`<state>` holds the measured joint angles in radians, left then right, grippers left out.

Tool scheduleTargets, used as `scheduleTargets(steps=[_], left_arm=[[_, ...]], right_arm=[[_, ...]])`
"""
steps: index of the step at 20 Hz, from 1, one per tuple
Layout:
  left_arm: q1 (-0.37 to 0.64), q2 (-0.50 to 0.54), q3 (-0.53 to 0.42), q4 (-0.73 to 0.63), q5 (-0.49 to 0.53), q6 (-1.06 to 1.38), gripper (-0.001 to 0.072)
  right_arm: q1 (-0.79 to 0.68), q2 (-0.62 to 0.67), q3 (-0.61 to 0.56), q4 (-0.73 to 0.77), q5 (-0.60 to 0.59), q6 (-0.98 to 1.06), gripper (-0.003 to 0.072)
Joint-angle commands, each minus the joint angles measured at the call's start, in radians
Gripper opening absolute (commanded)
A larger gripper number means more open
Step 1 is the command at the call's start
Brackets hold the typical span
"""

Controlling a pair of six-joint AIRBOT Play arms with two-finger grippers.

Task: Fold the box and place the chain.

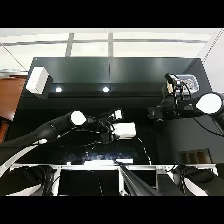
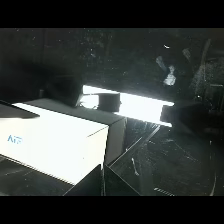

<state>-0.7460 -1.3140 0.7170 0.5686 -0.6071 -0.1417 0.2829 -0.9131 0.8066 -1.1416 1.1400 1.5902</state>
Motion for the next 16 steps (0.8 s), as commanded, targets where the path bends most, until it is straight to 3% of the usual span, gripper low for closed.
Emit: scheduleTargets(steps=[1, 8, 9, 10, 11, 16], left_arm=[[-0.011, -0.024, 0.001, 0.000, 0.025, 0.005, 0.0709], [-0.039, -0.055, 0.001, 0.046, 0.024, -0.027, 0.0675], [-0.039, -0.055, 0.001, 0.066, 0.024, -0.055, 0.0576], [-0.038, -0.051, 0.001, 0.097, 0.021, -0.088, 0.0402], [-0.038, -0.044, 0.002, 0.130, 0.016, -0.116, 0.0328], [0.053, 0.072, 0.026, 0.422, -0.089, -0.454, 0.0329]], right_arm=[[0.000, 0.000, 0.000, 0.000, 0.000, 0.001, 0.0024], [0.000, 0.000, 0.001, 0.005, 0.000, 0.001, 0.0024], [0.000, 0.000, 0.001, 0.006, 0.000, 0.001, 0.0024], [0.000, 0.000, 0.000, 0.006, 0.001, 0.001, 0.0024], [0.000, 0.000, 0.001, 0.006, 0.001, 0.001, 0.0024], [0.000, 0.000, 0.001, 0.006, 0.002, 0.001, 0.0023]])
